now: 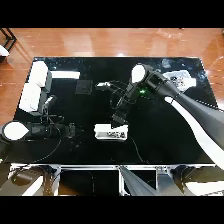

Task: Fold the box and place the chain.

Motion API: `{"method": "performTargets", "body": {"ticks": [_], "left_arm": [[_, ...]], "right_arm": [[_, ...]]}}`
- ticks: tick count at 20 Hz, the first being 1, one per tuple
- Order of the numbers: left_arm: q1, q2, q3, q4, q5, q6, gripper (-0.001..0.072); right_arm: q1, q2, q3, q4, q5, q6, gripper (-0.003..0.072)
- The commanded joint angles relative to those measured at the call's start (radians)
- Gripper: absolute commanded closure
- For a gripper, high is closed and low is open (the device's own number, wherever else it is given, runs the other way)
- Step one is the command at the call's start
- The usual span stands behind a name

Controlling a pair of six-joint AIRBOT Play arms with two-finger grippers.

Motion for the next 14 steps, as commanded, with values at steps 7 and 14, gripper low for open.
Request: {"method": "performTargets", "body": {"ticks": [7, 14], "left_arm": [[0.024, -0.001, 0.000, -0.019, -0.007, 0.003, 0.0080], [0.024, -0.001, 0.000, -0.019, -0.031, 0.003, 0.0080]], "right_arm": [[0.018, 0.074, 0.000, -0.046, 0.030, -0.027, -0.0019], [0.091, 0.075, -0.005, -0.088, 0.047, -0.027, -0.0019]]}}
